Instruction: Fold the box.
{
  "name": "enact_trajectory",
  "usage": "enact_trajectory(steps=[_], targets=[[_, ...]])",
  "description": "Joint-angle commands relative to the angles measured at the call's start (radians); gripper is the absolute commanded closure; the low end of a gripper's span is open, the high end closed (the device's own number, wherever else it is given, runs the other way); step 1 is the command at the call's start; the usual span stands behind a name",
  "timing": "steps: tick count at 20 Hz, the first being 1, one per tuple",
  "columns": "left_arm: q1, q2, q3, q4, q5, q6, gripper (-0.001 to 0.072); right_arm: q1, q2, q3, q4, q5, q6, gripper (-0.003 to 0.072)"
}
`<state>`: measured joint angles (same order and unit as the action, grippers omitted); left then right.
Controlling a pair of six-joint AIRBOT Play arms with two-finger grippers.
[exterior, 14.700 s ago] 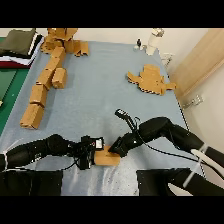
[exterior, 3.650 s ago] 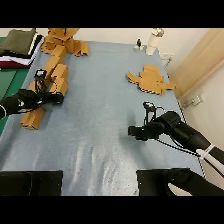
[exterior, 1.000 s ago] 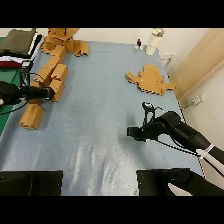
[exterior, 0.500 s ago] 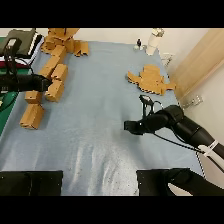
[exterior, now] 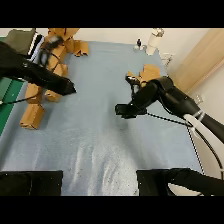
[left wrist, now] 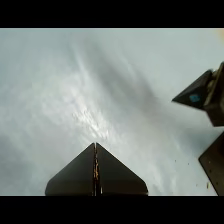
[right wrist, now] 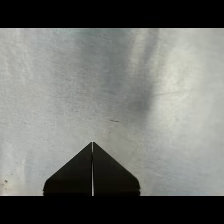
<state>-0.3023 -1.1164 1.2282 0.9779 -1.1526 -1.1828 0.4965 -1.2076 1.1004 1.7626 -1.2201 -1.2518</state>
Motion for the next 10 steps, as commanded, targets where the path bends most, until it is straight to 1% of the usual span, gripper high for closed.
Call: enact_trajectory(steps=[1, 4, 10], targets=[[-0.09, -0.126, 0.026, 0.107, -0.077, -0.151, 0.0697, 0.0, -0.087, 0.08, 0.03, -0.044, -0.032, 0.0683], [-0.113, -0.179, 0.026, 0.106, -0.061, -0.172, 0.0696, 0.0, -0.087, 0.08, 0.024, -0.046, -0.032, 0.0683], [-0.116, -0.187, 0.026, 0.099, -0.055, -0.172, 0.0696, 0.0, -0.087, 0.08, 0.025, -0.046, -0.032, 0.0683]])
